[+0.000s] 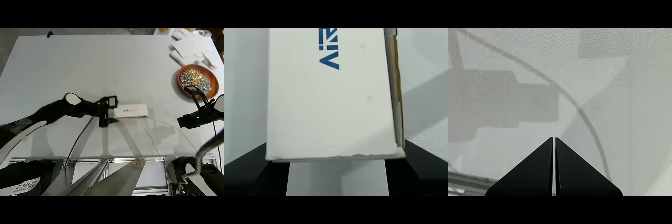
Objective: Fold the box and place the chain.
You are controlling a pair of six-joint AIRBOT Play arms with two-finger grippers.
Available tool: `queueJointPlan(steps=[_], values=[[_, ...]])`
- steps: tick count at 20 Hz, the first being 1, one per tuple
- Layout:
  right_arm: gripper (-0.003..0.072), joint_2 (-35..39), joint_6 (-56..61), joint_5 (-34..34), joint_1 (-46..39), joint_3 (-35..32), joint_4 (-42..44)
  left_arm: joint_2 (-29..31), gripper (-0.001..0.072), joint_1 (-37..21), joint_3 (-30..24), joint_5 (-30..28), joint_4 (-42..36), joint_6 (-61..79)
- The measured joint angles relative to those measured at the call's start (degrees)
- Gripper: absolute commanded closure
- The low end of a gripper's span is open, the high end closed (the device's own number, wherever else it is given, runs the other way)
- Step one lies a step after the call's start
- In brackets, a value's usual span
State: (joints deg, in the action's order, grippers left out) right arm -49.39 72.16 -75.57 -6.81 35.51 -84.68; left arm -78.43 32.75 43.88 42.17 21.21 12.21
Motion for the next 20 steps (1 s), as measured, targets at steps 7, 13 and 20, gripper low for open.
queueJointPlan(steps=[7,13,20], values=[[0.0669,0.00,0.00,-0.07,0.00,0.00,0.00,18.69,0.0545,-16.87,0.00,0.15,25.49,-39.93],[0.0669,0.00,0.00,-0.13,0.00,0.00,0.02,22.14,0.0545,-34.62,-0.33,6.08,51.93,-73.96],[0.0669,0.00,0.00,-0.11,0.00,0.00,0.02,15.13,0.0320,-43.41,-0.48,11.37,57.94,-84.52]])
